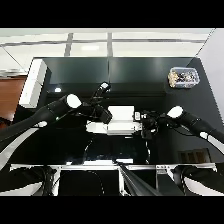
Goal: Fold the box and place the chain.
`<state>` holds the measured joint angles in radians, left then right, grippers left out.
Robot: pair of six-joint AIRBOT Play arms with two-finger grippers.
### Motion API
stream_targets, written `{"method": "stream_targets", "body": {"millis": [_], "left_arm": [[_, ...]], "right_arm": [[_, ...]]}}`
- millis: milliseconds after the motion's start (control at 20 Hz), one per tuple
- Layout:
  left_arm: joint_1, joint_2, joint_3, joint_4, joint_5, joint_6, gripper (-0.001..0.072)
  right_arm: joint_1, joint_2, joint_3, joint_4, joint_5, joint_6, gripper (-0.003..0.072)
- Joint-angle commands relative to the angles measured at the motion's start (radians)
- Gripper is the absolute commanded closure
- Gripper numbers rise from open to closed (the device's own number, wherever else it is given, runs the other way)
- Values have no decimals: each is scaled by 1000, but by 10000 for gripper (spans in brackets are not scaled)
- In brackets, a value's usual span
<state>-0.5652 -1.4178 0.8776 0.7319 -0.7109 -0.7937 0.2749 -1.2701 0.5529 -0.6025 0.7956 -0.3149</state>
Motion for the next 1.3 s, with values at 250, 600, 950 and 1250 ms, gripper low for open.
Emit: {"method": "stream_targets", "body": {"millis": [250,600,950,1250], "left_arm": [[54,142,-8,236,-34,-228,687],[253,354,-306,236,-113,-194,683],[129,352,-313,32,28,637,0],[-6,340,-312,192,79,628,21]], "right_arm": [[1,-1,0,3,-13,11,283],[1,-1,0,4,-18,15,284],[1,-1,0,4,-18,15,284],[1,-1,0,4,-18,15,284]]}}
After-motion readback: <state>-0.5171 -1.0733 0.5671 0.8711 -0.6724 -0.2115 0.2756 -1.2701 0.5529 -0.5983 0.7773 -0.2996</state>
